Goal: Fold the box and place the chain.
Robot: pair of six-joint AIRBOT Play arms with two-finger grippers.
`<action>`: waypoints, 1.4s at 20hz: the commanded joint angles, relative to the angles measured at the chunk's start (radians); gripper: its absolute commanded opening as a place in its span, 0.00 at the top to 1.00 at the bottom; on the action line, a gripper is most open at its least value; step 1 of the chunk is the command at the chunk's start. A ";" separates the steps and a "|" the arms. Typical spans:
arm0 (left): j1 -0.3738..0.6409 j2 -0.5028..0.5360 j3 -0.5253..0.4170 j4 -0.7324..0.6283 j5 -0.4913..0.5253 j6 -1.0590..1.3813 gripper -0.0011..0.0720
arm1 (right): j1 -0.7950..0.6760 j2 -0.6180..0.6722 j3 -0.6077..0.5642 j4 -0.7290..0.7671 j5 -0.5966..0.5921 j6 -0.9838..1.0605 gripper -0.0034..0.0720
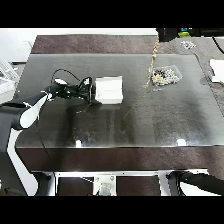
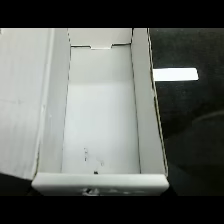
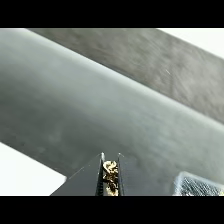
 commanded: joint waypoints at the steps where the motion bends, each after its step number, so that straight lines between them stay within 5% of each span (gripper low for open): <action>1: 0.001 0.000 0.000 0.000 0.000 0.000 0.26 | 0.117 0.030 -0.001 -0.006 -0.001 -0.017 0.94; 7: 0.001 0.000 0.000 0.000 0.000 0.000 0.26 | 0.185 -0.031 -0.003 -0.003 -0.028 -0.021 0.94; 18: 0.001 0.000 0.000 0.000 0.000 0.000 0.26 | 0.222 -0.046 0.027 -0.003 -0.293 -0.047 0.95; 28: 0.001 0.000 0.000 0.000 0.000 0.000 0.26 | 0.251 -0.070 0.028 -0.003 -0.303 -0.047 0.95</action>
